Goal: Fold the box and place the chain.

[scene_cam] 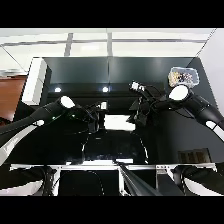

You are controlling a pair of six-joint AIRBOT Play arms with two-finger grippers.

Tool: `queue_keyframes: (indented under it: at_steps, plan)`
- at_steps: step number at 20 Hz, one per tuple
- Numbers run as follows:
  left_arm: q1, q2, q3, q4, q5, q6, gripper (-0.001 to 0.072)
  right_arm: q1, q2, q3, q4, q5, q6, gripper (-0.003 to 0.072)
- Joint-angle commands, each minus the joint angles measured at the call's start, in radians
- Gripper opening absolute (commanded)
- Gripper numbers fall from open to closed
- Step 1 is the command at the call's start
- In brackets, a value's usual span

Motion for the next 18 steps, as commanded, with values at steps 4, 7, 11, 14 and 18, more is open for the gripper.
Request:
queue_keyframes:
  at_steps: [4,7,11,14,18]
  plan:
    - [0.0,-0.001,0.001,0.0,-0.001,0.0,0.0349,0.004,0.0,0.001,-0.017,0.055,-0.048,0.0709]
    - [0.0,-0.001,0.001,0.0,0.0,0.0,0.035,0.003,0.0,0.001,-0.013,0.056,-0.056,0.0709]
    - [0.0,-0.001,0.001,0.0,0.0,0.0,0.0349,0.003,0.0,0.0,-0.013,0.047,-0.081,0.0709]
    - [0.0,-0.001,0.001,0.0,0.0,0.0,0.0349,0.004,-0.001,0.0,-0.014,0.048,-0.087,0.0509]
    - [0.0,-0.001,0.001,0.0,0.0,0.0,0.0349,0.004,0.0,0.0,-0.014,0.053,-0.087,0.0213]
